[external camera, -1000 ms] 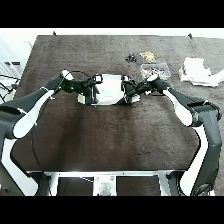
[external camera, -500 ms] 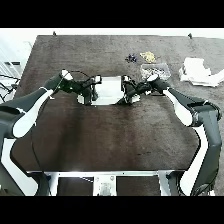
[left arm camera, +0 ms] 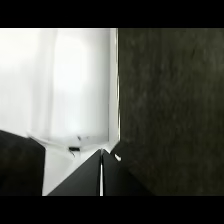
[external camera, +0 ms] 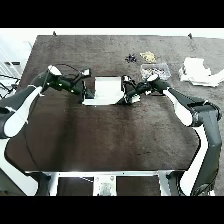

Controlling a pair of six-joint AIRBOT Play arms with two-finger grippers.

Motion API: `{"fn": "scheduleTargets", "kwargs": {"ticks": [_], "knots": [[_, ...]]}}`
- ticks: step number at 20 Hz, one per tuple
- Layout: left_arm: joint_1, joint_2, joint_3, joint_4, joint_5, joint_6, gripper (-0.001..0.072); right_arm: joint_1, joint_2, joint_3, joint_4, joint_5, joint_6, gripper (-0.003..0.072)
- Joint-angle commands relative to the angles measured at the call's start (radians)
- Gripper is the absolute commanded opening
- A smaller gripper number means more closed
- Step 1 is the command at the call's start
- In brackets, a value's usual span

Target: Fold the box and place the chain.

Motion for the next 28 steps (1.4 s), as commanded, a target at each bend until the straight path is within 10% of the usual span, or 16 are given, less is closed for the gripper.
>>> {"fn": "scheduleTargets", "kwargs": {"ticks": [1, 7, 10, 28], "knots": [[0.013, 0.097, 0.001, -0.057, 0.027, -0.101, 0.0015, 0.001, 0.000, 0.000, 0.000, 0.000, 0.000, 0.0397], [0.013, 0.403, -0.125, 0.215, 0.383, -0.726, 0.0014, 0.001, 0.000, 0.000, 0.000, 0.000, 0.000, 0.0397], [0.013, 0.464, -0.208, 0.418, 0.390, -1.003, 0.0016, 0.001, 0.000, 0.000, 0.000, 0.000, 0.000, 0.0397], [0.169, 0.127, -0.272, 0.087, 0.213, -0.970, 0.0015, 0.001, 0.000, 0.000, 0.000, 0.000, 0.000, 0.0397]]}}
